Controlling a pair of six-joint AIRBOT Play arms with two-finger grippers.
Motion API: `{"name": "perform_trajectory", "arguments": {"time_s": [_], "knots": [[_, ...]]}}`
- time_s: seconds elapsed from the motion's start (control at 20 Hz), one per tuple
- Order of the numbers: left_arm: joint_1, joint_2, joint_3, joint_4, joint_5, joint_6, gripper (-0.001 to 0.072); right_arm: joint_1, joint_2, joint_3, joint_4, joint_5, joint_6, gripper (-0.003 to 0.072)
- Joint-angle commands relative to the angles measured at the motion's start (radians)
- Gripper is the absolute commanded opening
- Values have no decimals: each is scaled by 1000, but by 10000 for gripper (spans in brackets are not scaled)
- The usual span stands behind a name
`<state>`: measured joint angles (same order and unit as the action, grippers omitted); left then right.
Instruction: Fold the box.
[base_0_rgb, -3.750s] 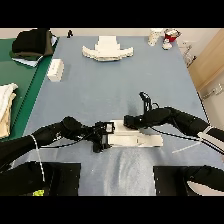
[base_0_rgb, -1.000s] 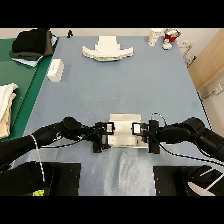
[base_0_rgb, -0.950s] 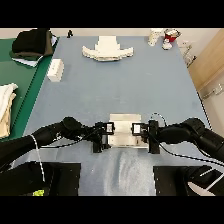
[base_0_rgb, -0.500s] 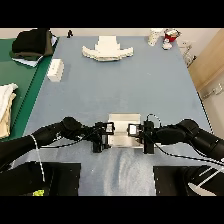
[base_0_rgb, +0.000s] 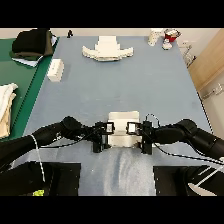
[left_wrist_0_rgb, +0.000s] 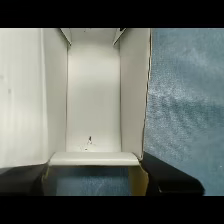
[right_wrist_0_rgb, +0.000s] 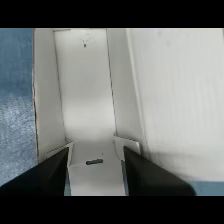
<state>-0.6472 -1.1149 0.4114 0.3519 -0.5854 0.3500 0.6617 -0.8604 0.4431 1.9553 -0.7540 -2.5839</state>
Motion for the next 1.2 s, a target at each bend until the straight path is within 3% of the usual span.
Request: {"name": "perform_trajectory", "arguments": {"time_s": [0.0, 0.1, 0.15, 0.35, 0.45, 0.6, 0.85, 0.95, 1.15], "knots": [[-1, 0, 1, 0, 0, 1, 509, -1, 23, 24, -156, -114, 249, 386], [-1, 0, 1, 0, 0, 1, 509, -2, 44, 61, -319, -261, 479, 100], [-1, 0, 1, 0, 0, 1, 509, -2, 55, 80, -402, -338, 591, 5], [-1, 0, 1, 0, 0, 1, 509, -33, 102, 113, -765, -540, 1113, 4], [-1, 0, 1, 0, 0, 1, 509, -118, 106, 113, -840, -614, 1369, 3], [0, 0, 1, 0, 0, 1, 509, -378, 91, 111, -595, -559, 1389, 3], [-1, 0, 1, 0, 0, 1, 509, -813, -17, 86, -64, -477, 1093, 3], [-1, 0, 1, 0, 0, 1, 509, -886, -73, 64, 40, -458, 1032, 3], [-1, 0, 1, 0, 0, 1, 509, -894, -169, 5, 135, -411, 959, 2]]}}
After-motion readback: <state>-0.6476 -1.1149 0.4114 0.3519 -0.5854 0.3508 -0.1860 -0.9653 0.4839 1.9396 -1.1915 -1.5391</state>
